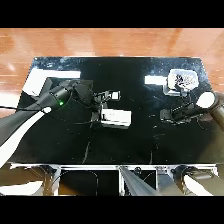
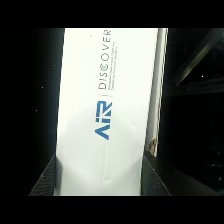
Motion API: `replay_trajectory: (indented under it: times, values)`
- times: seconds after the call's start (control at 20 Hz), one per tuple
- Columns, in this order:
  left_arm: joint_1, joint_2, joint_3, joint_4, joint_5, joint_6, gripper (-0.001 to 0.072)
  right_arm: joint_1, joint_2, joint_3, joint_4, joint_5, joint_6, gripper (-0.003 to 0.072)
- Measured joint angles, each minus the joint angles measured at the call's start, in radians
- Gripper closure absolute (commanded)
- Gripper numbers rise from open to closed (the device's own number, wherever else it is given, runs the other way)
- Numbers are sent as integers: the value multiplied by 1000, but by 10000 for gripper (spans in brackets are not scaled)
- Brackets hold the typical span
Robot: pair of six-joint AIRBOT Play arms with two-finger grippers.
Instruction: Fold the box and place the chain.
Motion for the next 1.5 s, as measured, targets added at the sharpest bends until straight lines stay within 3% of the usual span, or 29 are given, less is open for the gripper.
replay_trajectory:
  times: [0.05,0.4,0.7,0.9,1.15,1.4,1.5]
  values:
    - [0,0,0,0,0,-5,688,0,0,0,0,-2,0,655]
    - [18,67,0,23,45,-122,689,0,0,0,-3,-13,-9,655]
    - [157,198,0,98,151,-328,690,0,0,0,-3,-18,-19,655]
    - [357,281,-1,174,261,-469,690,0,0,0,-2,-31,-24,655]
    - [715,382,-19,240,372,-596,691,0,0,0,-2,-43,-49,655]
    - [1067,444,-27,257,411,-628,691,0,0,0,9,-62,-61,655]
    - [1170,447,-31,257,382,-619,691,0,0,0,21,-68,-63,655]
